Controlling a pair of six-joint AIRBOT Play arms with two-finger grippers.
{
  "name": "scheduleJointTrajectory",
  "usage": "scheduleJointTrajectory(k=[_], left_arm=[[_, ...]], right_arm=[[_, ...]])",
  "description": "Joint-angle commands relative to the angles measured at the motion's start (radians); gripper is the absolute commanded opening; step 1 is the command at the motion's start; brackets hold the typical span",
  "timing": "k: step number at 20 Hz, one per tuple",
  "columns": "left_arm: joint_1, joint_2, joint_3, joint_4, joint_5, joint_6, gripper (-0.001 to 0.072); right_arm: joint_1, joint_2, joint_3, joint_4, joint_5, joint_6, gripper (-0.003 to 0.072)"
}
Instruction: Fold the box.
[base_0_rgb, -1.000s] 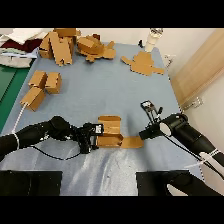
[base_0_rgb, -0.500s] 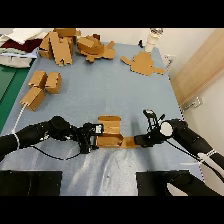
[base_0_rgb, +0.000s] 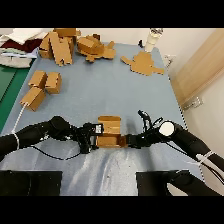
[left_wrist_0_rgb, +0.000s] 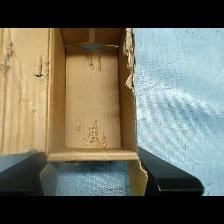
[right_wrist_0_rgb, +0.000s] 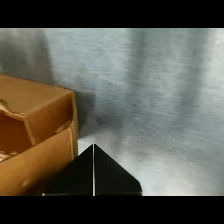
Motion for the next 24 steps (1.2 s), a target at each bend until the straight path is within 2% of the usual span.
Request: scheduleJointTrajectory(k=[1,4,5,7,8,9,12,14,18,21,24], left_arm=[[0.000,-0.001,0.000,0.000,0.000,0.002,0.0481],[0.000,-0.001,0.000,0.000,0.000,0.002,0.0482],[0.000,-0.001,0.000,0.000,0.001,0.002,0.0482],[0.000,-0.001,0.000,0.000,0.000,0.002,0.0481],[0.000,-0.001,0.000,0.000,0.000,0.002,0.0481],[0.000,-0.001,0.000,0.000,0.000,0.002,0.0481],[0.000,-0.001,0.000,0.000,0.001,0.002,0.0481],[0.000,-0.001,0.000,0.000,0.001,0.002,0.0481],[0.000,-0.001,0.000,0.000,0.001,0.002,0.0481],[0.000,-0.001,0.000,0.000,0.001,0.002,0.0481],[0.000,-0.001,0.000,-0.002,0.008,-0.001,0.0481]], right_arm=[[0.000,0.013,-0.002,0.076,-0.021,-0.049,0.0002],[0.000,0.048,0.001,0.058,-0.058,-0.049,0.0008],[-0.001,0.057,0.009,0.042,-0.058,-0.046,0.0070],[-0.001,0.068,0.031,0.010,-0.053,-0.043,0.0140],[-0.001,0.070,0.046,0.000,-0.053,-0.034,0.0219],[-0.001,0.072,0.059,0.000,-0.053,-0.034,0.0251],[0.000,0.073,0.092,0.001,-0.046,-0.030,0.0253],[0.000,0.074,0.102,0.003,-0.021,-0.027,0.0458],[0.000,0.073,0.105,0.025,0.039,-0.027,0.0461],[0.031,0.072,0.104,0.022,0.037,0.001,0.0461],[0.122,0.062,0.105,-0.079,0.001,0.111,0.0460]])
